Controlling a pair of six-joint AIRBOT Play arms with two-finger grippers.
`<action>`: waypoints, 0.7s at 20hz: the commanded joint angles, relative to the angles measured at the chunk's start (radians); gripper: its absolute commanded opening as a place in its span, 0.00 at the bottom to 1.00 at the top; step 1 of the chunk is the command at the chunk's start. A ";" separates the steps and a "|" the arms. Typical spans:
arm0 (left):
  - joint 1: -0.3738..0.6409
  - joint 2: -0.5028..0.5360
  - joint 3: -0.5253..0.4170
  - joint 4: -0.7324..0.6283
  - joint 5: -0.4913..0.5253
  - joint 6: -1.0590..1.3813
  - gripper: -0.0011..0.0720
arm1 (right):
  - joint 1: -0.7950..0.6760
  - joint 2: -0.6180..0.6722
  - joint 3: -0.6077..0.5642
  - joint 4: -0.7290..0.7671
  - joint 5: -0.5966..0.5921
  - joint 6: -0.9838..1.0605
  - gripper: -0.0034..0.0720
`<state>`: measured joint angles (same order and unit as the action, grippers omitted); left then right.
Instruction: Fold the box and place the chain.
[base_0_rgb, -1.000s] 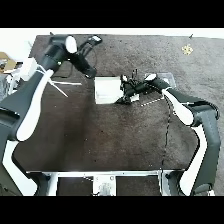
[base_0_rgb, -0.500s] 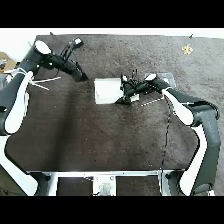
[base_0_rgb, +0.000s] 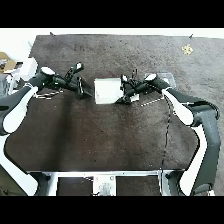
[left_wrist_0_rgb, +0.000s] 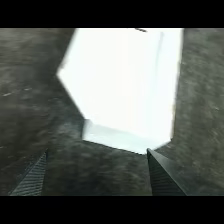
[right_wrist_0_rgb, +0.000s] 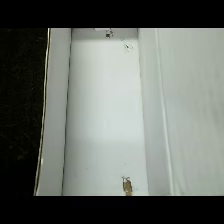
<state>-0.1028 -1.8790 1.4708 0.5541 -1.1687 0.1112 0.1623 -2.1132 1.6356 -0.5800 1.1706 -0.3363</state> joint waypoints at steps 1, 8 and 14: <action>0.011 -0.012 -0.033 -0.070 -0.068 0.095 0.94 | 0.001 0.000 0.000 0.000 0.000 0.000 0.64; 0.097 -0.101 0.010 -0.138 -0.158 0.183 0.93 | 0.001 0.000 0.000 0.000 0.000 0.000 0.64; 0.022 -0.101 0.010 -0.112 -0.106 0.311 1.00 | 0.001 0.000 0.000 0.000 0.000 0.000 0.64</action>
<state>-0.0612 -1.9766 1.4784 0.4351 -1.2984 0.3546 0.1623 -2.1132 1.6356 -0.5800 1.1706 -0.3363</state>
